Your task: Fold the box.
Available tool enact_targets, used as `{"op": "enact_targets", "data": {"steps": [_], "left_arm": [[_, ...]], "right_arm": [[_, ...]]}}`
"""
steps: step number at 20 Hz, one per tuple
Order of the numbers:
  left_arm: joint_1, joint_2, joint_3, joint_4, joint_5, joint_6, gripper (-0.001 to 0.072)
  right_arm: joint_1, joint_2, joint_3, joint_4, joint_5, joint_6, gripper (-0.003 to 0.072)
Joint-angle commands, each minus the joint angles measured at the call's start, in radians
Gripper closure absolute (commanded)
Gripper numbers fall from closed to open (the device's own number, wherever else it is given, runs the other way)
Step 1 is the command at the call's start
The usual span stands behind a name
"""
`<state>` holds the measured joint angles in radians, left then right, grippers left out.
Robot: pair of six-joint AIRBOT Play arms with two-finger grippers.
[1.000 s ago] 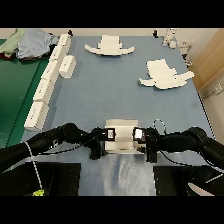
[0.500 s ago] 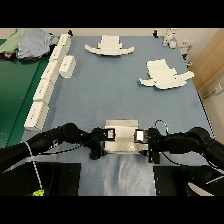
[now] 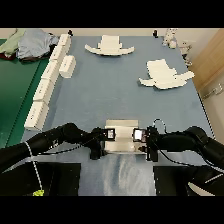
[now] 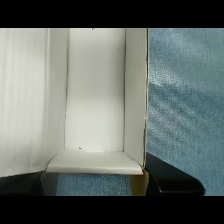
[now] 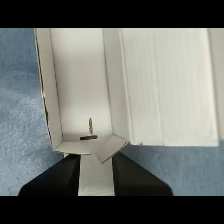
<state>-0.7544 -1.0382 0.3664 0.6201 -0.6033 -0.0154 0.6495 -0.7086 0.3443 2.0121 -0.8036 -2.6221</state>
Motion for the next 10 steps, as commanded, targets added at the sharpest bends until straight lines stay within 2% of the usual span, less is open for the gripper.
{"op": "enact_targets", "data": {"steps": [1, 2, 8, 9, 10], "left_arm": [[0.0, 0.0, 0.0, 0.0, 0.0, 0.0, 0.0288], [0.0, 0.0, 0.0, 0.0, 0.0, 0.0, 0.0288], [0.0, 0.0, 0.0, 0.0, 0.0, 0.0, 0.0289], [0.0, 0.0, 0.0, 0.0, 0.0, 0.0, 0.0288], [0.0, 0.0, 0.0, 0.0, 0.0, 0.0, 0.0288]], "right_arm": [[0.001, -0.009, -0.001, 0.083, 0.013, -0.035, 0.0556], [0.001, -0.009, -0.001, 0.097, 0.013, -0.036, 0.0599], [0.001, -0.022, -0.001, 0.122, 0.03, -0.069, 0.0598], [0.001, -0.032, -0.001, 0.135, 0.034, -0.07, 0.0493], [0.001, -0.042, -0.001, 0.154, 0.039, -0.091, 0.0237]]}}
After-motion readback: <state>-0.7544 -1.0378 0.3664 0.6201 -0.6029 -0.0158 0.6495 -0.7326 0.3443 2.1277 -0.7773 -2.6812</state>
